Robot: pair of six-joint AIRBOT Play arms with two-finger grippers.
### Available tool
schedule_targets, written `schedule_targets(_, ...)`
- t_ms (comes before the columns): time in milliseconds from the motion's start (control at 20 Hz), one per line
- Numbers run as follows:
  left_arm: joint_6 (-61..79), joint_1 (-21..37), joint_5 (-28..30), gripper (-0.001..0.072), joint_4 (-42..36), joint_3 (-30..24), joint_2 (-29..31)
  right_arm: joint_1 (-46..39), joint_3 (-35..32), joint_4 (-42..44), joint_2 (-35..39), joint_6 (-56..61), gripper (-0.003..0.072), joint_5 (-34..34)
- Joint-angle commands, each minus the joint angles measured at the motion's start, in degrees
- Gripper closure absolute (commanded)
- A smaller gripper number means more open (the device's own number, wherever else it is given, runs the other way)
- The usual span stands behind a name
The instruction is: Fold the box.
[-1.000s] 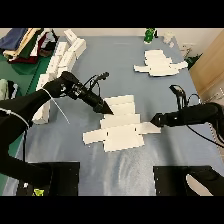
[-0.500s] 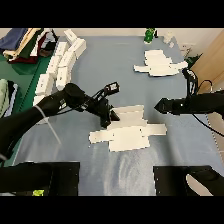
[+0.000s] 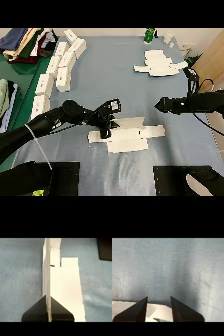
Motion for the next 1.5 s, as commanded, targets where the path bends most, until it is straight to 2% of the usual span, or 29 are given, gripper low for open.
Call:
schedule_targets(0,0.66,-0.52,0.98,0.0695,-0.04,-0.61,-2.45,0.09,0.07,0.09,0.02,0.09,0.0247,-0.44)
schedule_targets(300,0.35,-0.52,-0.79,0.0695,0.04,-0.61,-7.56,0.09,0.07,0.07,0.04,0.09,0.0247,-0.44)
schedule_targets(550,0.42,-0.04,-2.67,0.0695,0.66,0.26,-5.46,0.09,0.07,0.09,0.04,0.07,0.0247,-0.66)
schedule_targets(650,0.37,1.99,-4.59,0.0695,1.81,2.27,-3.54,0.09,0.07,0.04,0.04,0.07,0.0247,-1.03)
schedule_targets(850,-2.69,7.80,-12.35,0.0696,1.77,7.19,-2.58,0.09,0.07,0.04,0.04,0.07,0.0247,-1.16)
schedule_targets(1000,-2.40,8.55,-12.55,0.0696,1.79,7.56,-2.78,0.09,0.07,0.04,0.00,0.07,0.0247,-1.11)
schedule_targets(1300,-1.14,8.37,-16.22,0.0696,1.81,7.58,-7.50,0.09,0.07,0.04,-0.02,0.07,0.0247,-1.09)
schedule_targets(1450,0.83,8.39,-16.13,0.0695,1.79,7.58,-9.27,0.09,0.07,0.04,-0.02,0.07,0.0247,-1.11)
